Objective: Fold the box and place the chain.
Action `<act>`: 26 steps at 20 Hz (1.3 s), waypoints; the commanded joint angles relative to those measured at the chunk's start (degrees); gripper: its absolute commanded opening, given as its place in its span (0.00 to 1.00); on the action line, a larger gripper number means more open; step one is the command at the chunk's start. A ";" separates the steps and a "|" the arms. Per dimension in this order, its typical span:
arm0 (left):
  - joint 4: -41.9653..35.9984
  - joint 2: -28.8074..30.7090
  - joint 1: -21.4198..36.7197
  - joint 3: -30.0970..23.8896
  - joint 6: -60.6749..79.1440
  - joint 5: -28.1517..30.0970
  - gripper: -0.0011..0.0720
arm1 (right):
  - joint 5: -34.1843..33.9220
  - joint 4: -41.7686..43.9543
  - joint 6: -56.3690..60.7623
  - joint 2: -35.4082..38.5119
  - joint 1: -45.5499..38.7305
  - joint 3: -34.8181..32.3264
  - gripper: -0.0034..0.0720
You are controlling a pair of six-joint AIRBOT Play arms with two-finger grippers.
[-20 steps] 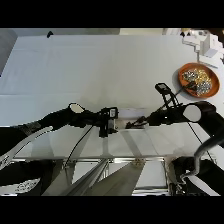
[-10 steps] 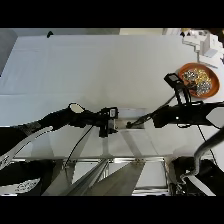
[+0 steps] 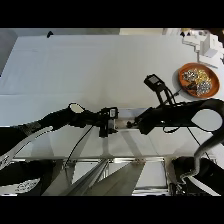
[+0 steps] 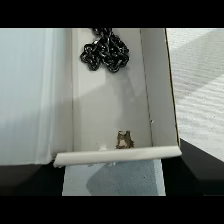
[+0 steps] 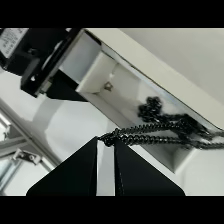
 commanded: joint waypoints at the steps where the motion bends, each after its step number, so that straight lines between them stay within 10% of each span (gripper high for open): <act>1: 0.00 0.04 0.00 0.04 -0.02 0.00 0.20 | -4.83 0.00 0.96 -4.20 6.08 1.42 0.07; 20: 0.00 0.04 0.00 0.04 -0.02 0.00 0.20 | -6.97 -9.33 4.35 -15.63 11.10 3.67 0.13; 23: 0.00 0.04 0.00 0.02 0.00 0.00 0.20 | -3.67 -12.70 4.35 -12.33 11.04 4.24 0.44; 26: 0.00 0.04 0.00 0.02 0.00 0.00 0.20 | 2.01 -16.74 4.37 -8.59 9.70 6.25 0.48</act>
